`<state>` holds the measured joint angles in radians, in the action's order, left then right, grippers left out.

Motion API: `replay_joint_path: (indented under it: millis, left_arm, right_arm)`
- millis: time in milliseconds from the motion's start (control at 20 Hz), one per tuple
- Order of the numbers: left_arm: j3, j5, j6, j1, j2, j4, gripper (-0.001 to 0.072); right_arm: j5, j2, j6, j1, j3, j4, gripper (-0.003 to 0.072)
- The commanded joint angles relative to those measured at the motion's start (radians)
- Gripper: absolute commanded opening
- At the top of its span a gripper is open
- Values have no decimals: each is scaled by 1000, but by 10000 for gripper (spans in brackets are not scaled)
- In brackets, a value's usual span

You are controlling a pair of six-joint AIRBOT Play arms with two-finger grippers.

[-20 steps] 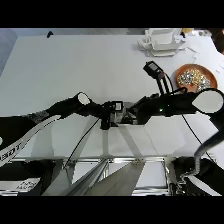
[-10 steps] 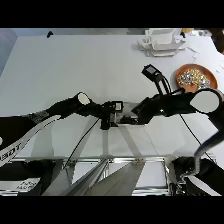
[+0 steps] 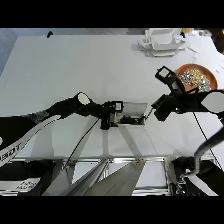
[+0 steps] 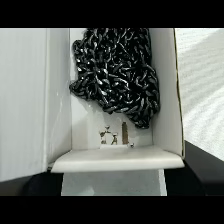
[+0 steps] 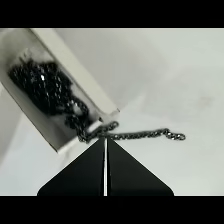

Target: Fold the box and place the chain.

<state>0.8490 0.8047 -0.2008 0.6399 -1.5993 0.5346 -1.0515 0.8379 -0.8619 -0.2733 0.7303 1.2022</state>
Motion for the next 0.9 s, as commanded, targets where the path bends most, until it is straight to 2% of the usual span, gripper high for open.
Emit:
replay_joint_path:
  millis: [0,100,150,200,250,350,450,700,850]
  left_arm:
    - [-1,0,0,0,1,0,271]
    - [-1,0,0,0,1,0,271]
    - [-1,0,0,0,1,0,271]
    - [-1,0,0,0,1,0,271]
    - [-1,0,0,0,1,0,271]
    - [-1,0,0,0,1,0,271]
    - [-1,0,0,0,1,0,271]
    - [-1,0,0,0,1,0,271]
    - [-1,0,0,0,1,0,271]
  right_arm:
    - [-15,-2,375,15,-101,38,16]
    - [5,-2,500,15,-163,52,19]
    - [32,-2,517,15,-188,45,89]
    - [68,-2,547,15,-212,26,309]
    - [88,-2,591,15,-231,12,361]
    - [98,-2,713,15,-256,-29,353]
    - [103,-2,797,15,-261,-76,260]
    - [198,3,820,15,-261,-161,252]
    - [203,21,857,15,-261,-193,232]
